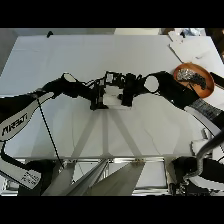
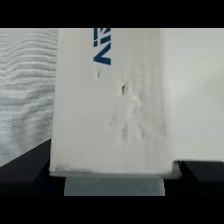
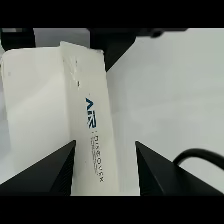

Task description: Fold the box and place the chain.

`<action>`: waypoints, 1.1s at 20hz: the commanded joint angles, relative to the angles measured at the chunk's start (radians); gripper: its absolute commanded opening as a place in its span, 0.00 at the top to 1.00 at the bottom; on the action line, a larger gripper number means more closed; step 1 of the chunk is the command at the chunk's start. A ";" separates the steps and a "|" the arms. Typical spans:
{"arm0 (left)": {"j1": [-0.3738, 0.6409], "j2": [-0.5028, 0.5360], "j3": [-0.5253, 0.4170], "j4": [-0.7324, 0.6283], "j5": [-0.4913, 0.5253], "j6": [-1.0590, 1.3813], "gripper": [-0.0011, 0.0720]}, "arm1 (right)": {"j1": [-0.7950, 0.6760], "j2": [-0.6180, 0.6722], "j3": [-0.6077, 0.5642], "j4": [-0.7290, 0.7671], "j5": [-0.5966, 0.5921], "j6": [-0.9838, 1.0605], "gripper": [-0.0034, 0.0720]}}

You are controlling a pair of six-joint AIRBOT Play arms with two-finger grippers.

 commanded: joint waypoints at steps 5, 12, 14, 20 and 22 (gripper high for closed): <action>0.000 0.000 0.000 0.000 0.000 0.000 0.54 | 0.042 0.010 -0.003 0.113 0.033 0.003 0.40; 0.000 0.000 0.000 0.000 0.000 0.000 0.54 | 0.044 0.010 -0.115 0.100 -0.130 0.005 0.38; 0.000 0.000 0.000 0.000 0.000 0.000 0.54 | 0.044 0.009 -0.120 0.050 -0.175 0.066 0.38; 0.000 0.000 0.000 0.000 0.000 0.000 0.54 | 0.045 0.012 -0.120 -0.031 -0.233 0.140 0.38; 0.000 0.000 0.000 0.000 0.000 0.000 0.54 | 0.044 0.023 -0.120 -0.032 -0.234 0.143 0.38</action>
